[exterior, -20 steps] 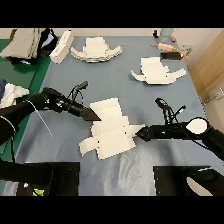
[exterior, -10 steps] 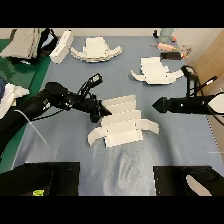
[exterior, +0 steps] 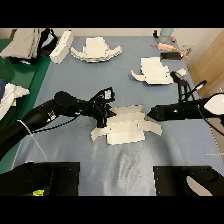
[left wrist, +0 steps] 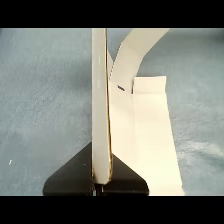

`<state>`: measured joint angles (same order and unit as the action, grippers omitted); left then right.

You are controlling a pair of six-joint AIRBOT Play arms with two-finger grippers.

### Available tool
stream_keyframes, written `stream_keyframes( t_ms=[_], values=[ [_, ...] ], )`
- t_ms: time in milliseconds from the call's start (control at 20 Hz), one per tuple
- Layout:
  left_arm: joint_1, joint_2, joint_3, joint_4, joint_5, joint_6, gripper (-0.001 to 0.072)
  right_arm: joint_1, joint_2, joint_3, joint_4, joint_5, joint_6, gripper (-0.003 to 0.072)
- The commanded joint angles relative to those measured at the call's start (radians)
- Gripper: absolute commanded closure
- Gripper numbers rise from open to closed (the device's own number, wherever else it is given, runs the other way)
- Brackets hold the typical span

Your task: Fold the box.

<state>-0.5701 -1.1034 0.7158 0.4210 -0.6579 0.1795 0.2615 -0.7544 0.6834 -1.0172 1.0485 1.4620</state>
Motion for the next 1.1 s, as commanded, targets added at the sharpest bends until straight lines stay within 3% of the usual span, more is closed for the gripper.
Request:
stream_keyframes(
  t_ms=[0, 150, 450, 800, 1050],
  values=[
    [-0.010, -0.018, -0.013, -0.006, 0.045, 0.041, 0.0698, 0.040, -0.001, -0.115, 0.005, -0.094, 0.010, 0.0685],
    [-0.010, -0.058, -0.013, -0.059, 0.011, 0.042, 0.0698, 0.040, -0.001, -0.180, -0.030, -0.149, 0.018, 0.0685],
    [-0.010, -0.061, -0.013, -0.085, -0.035, 0.045, 0.0698, 0.040, -0.025, -0.226, -0.255, -0.237, 0.146, 0.0685],
    [-0.010, -0.061, -0.013, -0.086, -0.034, 0.045, 0.0696, 0.040, -0.163, -0.225, -0.253, -0.328, 0.146, 0.0685],
    [-0.010, -0.077, -0.015, -0.085, -0.042, 0.045, 0.0696, 0.040, -0.147, -0.221, -0.207, -0.327, 0.142, 0.0685]
  ],
)
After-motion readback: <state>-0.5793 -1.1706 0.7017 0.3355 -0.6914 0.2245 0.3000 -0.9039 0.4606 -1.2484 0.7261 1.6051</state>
